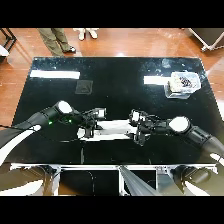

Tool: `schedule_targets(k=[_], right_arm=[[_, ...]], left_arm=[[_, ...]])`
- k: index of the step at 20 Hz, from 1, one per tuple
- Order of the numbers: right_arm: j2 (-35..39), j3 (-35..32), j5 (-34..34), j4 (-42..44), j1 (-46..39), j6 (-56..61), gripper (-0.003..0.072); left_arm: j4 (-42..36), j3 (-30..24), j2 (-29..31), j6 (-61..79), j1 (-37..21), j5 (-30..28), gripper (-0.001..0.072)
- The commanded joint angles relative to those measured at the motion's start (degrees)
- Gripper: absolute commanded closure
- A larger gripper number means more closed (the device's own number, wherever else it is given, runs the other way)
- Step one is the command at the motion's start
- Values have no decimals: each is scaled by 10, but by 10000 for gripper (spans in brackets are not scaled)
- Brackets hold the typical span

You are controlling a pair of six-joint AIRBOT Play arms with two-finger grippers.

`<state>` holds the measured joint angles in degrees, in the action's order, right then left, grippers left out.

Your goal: Fold the box and place the chain.

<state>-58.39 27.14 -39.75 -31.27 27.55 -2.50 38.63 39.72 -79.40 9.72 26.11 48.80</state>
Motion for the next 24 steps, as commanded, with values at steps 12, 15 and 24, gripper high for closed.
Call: schedule_targets(k=[12, 15, 24], right_arm=[[-85, 6, -46, -9, 12, -39, -9], [-97, 6, -37, -9, 12, -39, -9], [-102, 6, -24, -9, 12, -49, -9]], left_arm=[[1, 0, 0, -4, 1, -3, 689], [4, 0, 0, -4, 3, -3, 690], [5, 0, -1, -16, 3, -3, 689]])
